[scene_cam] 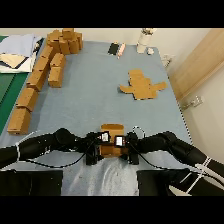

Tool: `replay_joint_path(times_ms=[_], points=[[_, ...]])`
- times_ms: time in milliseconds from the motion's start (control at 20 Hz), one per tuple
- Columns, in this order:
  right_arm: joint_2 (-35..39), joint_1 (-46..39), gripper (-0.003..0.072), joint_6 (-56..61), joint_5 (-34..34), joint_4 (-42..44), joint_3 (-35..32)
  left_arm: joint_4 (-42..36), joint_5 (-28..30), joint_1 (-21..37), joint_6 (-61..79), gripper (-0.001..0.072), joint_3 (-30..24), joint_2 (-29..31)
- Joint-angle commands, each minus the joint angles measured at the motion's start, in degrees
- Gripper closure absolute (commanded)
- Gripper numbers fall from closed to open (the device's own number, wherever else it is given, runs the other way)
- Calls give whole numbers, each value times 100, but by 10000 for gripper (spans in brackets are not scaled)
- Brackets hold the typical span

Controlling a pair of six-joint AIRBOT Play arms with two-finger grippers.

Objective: Fold the box.

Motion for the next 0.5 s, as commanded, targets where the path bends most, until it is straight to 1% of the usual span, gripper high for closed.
replay_joint_path(times_ms=[0, 50, 100, 150, 250, 350, 450], points=[[0, 0, 178, 2, -7, 7, -2, 0, -2, -2, 2, 257, 4, 4], [2, 0, 175, 2, -7, 7, -2, 0, -2, -2, 2, 257, 4, 4], [2, 0, 27, 4, -9, 22, 7, 0, -2, -2, 2, 257, 4, 4], [35, 0, -28, 74, -186, 66, 52, 0, -2, -2, 2, 257, 4, 4], [168, -9, -28, 496, -564, -72, 166, 0, -2, -2, 2, 257, 4, 4], [372, -87, -28, 1137, -1016, -404, 258, 2, -2, -2, 2, 256, 4, 4], [638, -85, -28, 1499, -1451, -649, 315, 0, -2, -2, 2, 257, 4, 4]])
